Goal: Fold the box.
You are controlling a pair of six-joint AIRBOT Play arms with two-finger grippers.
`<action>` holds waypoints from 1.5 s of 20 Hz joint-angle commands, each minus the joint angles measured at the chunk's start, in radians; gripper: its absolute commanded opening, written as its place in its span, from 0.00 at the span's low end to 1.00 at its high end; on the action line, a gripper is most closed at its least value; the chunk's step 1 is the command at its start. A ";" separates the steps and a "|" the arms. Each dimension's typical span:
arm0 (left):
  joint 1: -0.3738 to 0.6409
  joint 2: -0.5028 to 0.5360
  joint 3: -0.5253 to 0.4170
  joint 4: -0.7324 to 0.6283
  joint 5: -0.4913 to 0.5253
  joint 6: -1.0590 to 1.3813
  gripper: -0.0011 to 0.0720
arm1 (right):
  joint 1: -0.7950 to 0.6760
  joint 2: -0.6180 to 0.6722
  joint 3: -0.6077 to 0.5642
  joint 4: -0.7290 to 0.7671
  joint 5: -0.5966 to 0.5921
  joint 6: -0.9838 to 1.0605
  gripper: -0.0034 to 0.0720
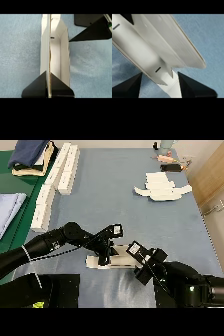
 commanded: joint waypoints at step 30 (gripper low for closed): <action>-0.002 0.000 0.000 0.000 0.000 0.000 0.04 | -0.114 0.048 -0.146 0.174 -0.238 -0.517 1.00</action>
